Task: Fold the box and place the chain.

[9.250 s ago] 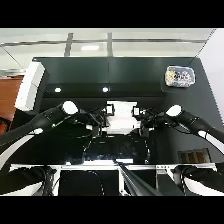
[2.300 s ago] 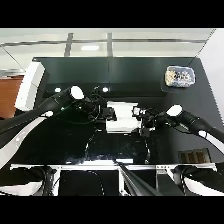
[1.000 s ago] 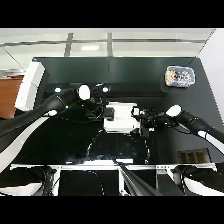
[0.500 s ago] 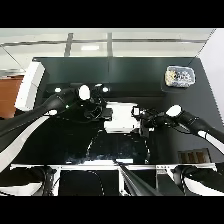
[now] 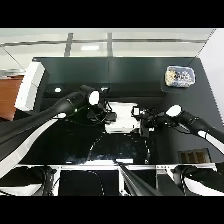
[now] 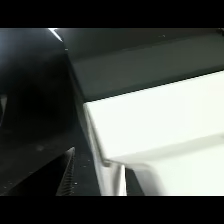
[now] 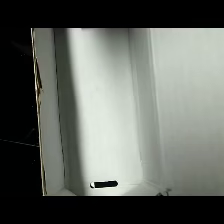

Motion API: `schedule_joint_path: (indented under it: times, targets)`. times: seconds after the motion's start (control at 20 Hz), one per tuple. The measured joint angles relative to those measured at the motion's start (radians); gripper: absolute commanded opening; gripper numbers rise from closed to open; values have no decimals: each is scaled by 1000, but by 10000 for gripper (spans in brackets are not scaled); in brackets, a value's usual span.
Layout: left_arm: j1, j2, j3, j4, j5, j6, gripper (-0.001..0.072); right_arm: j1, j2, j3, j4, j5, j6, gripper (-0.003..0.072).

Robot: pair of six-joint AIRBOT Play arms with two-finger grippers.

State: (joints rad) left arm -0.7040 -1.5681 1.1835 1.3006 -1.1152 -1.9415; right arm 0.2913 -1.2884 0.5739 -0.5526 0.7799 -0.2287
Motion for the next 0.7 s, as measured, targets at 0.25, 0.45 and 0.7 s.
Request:
schedule_joint_path:
  times: [0.25,0.45,0.7]
  targets:
    - [-51,-15,42,106,-37,-142,332,0,0,0,0,0,0,424]
    - [-83,-31,53,140,-44,-239,332,0,0,0,0,0,0,424]
    - [-97,-44,57,158,-28,-301,266,0,0,0,0,0,0,424]
